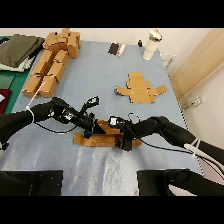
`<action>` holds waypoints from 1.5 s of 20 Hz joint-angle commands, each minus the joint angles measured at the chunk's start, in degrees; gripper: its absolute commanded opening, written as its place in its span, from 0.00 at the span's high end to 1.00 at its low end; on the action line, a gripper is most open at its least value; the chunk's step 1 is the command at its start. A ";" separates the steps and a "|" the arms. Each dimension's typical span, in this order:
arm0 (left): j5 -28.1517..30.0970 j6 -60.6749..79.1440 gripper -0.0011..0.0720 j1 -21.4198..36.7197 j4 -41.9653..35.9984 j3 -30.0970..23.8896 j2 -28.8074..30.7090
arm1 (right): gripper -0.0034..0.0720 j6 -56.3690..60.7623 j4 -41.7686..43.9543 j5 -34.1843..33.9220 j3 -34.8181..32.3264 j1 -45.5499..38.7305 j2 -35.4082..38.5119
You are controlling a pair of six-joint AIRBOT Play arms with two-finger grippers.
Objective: Fold the box.
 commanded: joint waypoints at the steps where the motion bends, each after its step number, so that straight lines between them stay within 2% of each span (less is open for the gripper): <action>1: 0.00 0.02 0.97 0.00 0.00 -0.02 -0.04 | 0.01 -3.78 1.44 -10.03 2.56 -2.84 -2.34; 6: 0.02 0.02 0.97 0.00 0.00 -0.02 -0.04 | 0.01 -0.22 -2.16 -10.75 2.56 -3.52 0.42; 11: 0.02 0.02 0.97 0.02 0.00 -0.02 -0.04 | 0.01 -0.04 -0.68 -5.92 2.49 -3.45 -0.85; 14: 0.02 0.02 0.97 0.00 0.00 -0.02 -0.04 | 0.01 -2.34 1.97 -2.64 2.49 -3.34 -2.91; 20: 0.02 0.00 0.97 0.00 0.00 -0.02 -0.04 | 0.02 -9.51 3.65 -2.64 2.21 -2.71 -3.39; 23: 0.02 0.02 0.97 0.00 0.00 -0.02 -0.04 | 0.05 -14.14 7.19 -2.62 0.04 -2.73 -3.37; 24: 0.02 0.02 0.97 0.02 0.00 -0.02 -0.04 | 0.11 -16.04 8.37 -2.56 -0.79 -2.73 -3.37; 30: 0.02 0.02 0.97 0.00 0.00 -0.02 -0.04 | 0.11 -16.06 8.81 -1.09 -1.57 -2.80 -3.37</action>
